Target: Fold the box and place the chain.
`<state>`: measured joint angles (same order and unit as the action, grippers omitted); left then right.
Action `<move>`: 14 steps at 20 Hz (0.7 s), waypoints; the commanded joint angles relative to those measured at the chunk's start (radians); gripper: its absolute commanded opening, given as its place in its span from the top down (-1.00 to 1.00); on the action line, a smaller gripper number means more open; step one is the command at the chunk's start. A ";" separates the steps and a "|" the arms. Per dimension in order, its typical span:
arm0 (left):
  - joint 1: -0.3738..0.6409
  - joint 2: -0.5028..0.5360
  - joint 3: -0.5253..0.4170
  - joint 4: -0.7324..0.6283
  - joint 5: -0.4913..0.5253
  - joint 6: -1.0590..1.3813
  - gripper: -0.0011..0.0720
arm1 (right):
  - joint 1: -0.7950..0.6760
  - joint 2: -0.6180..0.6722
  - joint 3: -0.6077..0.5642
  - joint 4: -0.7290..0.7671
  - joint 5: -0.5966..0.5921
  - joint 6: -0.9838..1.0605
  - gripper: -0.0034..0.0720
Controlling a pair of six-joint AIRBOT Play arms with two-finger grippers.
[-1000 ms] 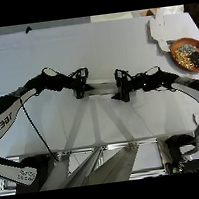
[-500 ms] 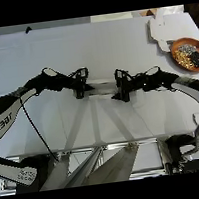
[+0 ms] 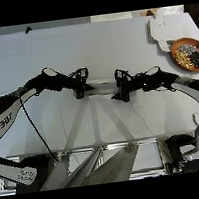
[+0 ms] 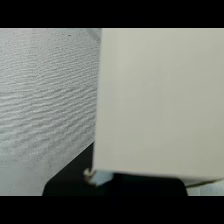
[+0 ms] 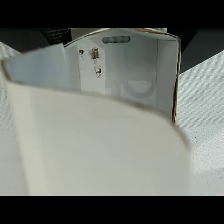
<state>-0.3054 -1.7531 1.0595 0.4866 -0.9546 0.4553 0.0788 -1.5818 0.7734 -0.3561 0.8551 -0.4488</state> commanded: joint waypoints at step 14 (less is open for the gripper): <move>0.027 0.045 0.000 0.000 -0.004 -0.011 0.53 | 0.001 0.001 0.001 0.000 0.001 0.000 -0.30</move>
<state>-0.2920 -1.7321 1.0584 0.4873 -0.9577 0.4454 0.0792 -1.5818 0.7731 -0.3553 0.8558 -0.4488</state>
